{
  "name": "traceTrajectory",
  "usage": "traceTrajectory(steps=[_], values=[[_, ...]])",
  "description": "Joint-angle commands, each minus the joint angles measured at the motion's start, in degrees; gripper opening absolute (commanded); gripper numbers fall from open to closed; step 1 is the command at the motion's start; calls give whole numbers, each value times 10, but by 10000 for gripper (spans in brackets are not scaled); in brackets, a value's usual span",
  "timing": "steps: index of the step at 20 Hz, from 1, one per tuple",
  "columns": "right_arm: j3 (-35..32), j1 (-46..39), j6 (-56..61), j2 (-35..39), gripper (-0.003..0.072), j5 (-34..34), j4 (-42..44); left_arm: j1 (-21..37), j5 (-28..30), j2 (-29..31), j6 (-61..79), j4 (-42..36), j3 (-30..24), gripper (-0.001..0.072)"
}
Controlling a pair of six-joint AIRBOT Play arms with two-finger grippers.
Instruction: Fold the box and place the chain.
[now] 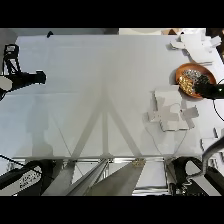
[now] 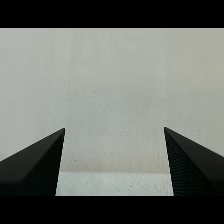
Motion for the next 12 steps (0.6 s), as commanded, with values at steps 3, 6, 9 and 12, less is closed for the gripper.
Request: traceTrajectory(steps=[3,6,9,12], values=[[0,0,0,0,9,0,0,0,0,0,0,0,1,697],[0,0,1,0,9,11,17,0,0,0,0,0,1,697],[0,0,0,0,9,61,95,0,0,0,0,0,1,697],[0,0,0,0,10,97,139,0,0,0,0,0,1,697]])
